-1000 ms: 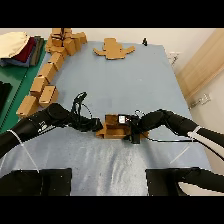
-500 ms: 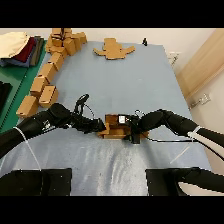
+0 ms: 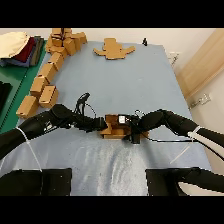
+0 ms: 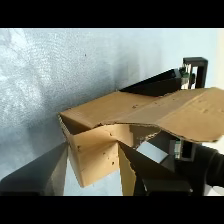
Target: Fold the box.
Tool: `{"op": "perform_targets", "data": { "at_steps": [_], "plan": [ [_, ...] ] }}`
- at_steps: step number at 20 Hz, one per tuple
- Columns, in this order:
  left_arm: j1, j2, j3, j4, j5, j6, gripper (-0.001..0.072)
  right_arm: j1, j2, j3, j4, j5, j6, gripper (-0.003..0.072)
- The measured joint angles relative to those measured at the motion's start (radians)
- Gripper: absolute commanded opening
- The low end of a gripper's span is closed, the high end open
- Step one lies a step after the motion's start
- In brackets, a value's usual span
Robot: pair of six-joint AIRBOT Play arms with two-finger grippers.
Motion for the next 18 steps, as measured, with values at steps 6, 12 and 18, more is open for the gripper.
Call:
{"op": "perform_targets", "data": {
  "at_steps": [6,12,18],
  "plan": [
    [-0.147,-0.003,0.094,0.422,0.003,-0.466,0.048,0.0,0.0,0.0,0.0,0.0,0.0,0.0516],
    [-0.263,-0.093,0.251,0.736,-0.136,-0.808,0.048,0.0,0.0,0.0,0.0,0.0,0.0,0.0516],
    [-0.312,-0.219,0.366,0.861,-0.247,-0.935,0.048,0.0,0.0,0.0,0.0,0.0,0.0,0.0516]
  ]
}}
